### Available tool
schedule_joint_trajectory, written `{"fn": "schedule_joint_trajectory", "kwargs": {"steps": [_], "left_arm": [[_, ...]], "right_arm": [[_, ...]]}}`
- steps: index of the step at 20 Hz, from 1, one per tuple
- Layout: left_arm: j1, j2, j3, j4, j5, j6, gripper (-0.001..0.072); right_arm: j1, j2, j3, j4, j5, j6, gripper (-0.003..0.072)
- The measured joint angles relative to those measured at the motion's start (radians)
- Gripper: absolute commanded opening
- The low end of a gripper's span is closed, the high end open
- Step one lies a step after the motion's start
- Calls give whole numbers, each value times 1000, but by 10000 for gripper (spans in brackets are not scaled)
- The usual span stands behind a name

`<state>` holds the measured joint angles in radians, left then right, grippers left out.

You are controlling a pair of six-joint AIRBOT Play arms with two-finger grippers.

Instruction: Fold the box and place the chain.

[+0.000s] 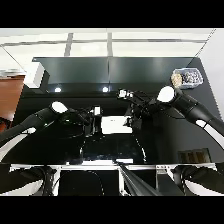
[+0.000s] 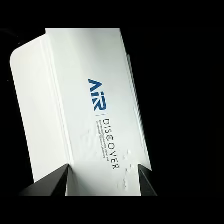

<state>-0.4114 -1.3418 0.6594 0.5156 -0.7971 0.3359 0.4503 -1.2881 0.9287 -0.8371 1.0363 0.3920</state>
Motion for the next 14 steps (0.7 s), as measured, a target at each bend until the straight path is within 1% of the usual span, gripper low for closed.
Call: {"fn": "schedule_joint_trajectory", "kwargs": {"steps": [2, 3, 4, 5, 11, 14], "left_arm": [[0, 0, 0, 0, 0, 0, 370], [0, 0, 0, 0, 0, 0, 370], [0, 0, 0, 0, 0, 0, 370], [0, 0, 0, 0, 0, 0, 370], [0, 0, 0, 0, 0, 0, 370], [0, 0, 0, 0, 0, 0, 370]], "right_arm": [[0, 0, 0, -5, -2, 0, 483], [0, 0, 0, -6, -2, -3, 505], [0, 0, 0, -8, -3, -11, 634], [0, 1, 1, -12, -4, -22, 712], [0, 1, -1, 5, -13, -147, 720], [0, 1, -14, 65, -22, -238, 718]]}}
